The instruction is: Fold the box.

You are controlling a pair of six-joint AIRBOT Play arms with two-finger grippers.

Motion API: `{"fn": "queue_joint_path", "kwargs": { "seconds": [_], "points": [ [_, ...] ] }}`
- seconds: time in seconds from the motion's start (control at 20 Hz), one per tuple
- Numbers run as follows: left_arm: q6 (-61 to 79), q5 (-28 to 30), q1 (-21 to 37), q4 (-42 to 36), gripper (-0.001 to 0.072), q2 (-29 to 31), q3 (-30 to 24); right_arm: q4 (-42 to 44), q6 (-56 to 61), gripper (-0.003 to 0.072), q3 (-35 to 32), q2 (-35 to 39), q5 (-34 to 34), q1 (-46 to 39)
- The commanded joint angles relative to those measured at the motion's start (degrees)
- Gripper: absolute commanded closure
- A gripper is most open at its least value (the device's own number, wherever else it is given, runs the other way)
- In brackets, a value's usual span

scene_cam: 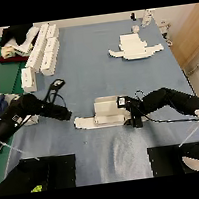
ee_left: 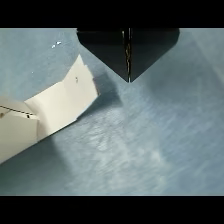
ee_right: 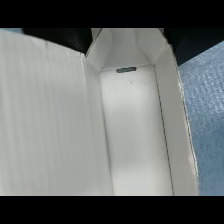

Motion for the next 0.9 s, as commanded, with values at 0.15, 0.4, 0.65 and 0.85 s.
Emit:
{"fn": "queue_joint_path", "kwargs": {
  "seconds": [0.15, 0.4, 0.65, 0.85],
  "points": [
    [-4.4, -11.5, 13.9, -12.6, 0.0698, 0.0, -3.8, 0.0, 0.0, 0.0168, 0.0, 0.0, 0.0, 0.0],
    [-2.3, -4.0, 9.8, -24.0, 0.0698, 0.0, -12.0, 0.0, 0.0, 0.0168, 0.0, 0.0, 0.0, 0.0],
    [-1.5, 3.1, 4.0, -29.3, 0.0698, 0.0, -14.4, 0.0, 0.0, 0.0168, 0.0, 0.0, 0.0, 0.0],
    [-1.6, 9.0, -1.7, -30.6, 0.0698, -1.8, -15.0, 0.0, 0.0, 0.0168, 0.0, 0.0, 0.0, 0.0]
  ]
}}
